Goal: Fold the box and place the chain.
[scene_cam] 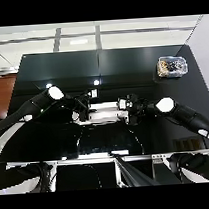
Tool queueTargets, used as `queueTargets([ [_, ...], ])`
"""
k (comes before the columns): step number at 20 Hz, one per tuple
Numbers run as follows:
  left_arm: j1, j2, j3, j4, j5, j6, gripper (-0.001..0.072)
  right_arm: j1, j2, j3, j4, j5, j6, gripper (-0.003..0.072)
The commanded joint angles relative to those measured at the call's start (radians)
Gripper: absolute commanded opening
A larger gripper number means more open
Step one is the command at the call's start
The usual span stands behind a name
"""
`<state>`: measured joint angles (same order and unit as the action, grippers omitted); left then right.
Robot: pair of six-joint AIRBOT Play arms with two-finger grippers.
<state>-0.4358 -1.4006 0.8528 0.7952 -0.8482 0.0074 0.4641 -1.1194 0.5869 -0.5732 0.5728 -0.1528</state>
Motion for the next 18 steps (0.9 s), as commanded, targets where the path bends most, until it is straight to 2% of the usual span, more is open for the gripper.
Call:
queueTargets([
  [1, 0.000, -0.001, 0.001, 0.000, 0.000, 0.000, 0.0025, -0.031, -0.016, 0.001, 0.076, 0.068, -0.041, 0.0695],
  [8, 0.000, -0.001, 0.001, 0.000, 0.000, 0.000, 0.0025, -0.069, -0.163, 0.086, 0.132, 0.192, -0.034, 0.0695],
  [11, 0.000, -0.001, 0.001, 0.000, 0.000, 0.000, 0.0025, -0.069, -0.212, 0.087, 0.043, 0.266, 0.083, 0.0695],
  [13, 0.000, -0.001, 0.001, 0.000, 0.000, 0.000, 0.0025, -0.069, -0.225, 0.087, -0.017, 0.244, 0.124, 0.0694],
  [16, -0.001, -0.001, 0.001, 0.000, -0.002, 0.000, 0.0025, -0.069, -0.225, 0.088, -0.010, 0.154, 0.101, 0.0694],
  [18, -0.001, -0.001, 0.001, 0.000, -0.002, 0.000, 0.0025, -0.069, -0.225, 0.088, -0.011, 0.144, 0.064, 0.0694],
])
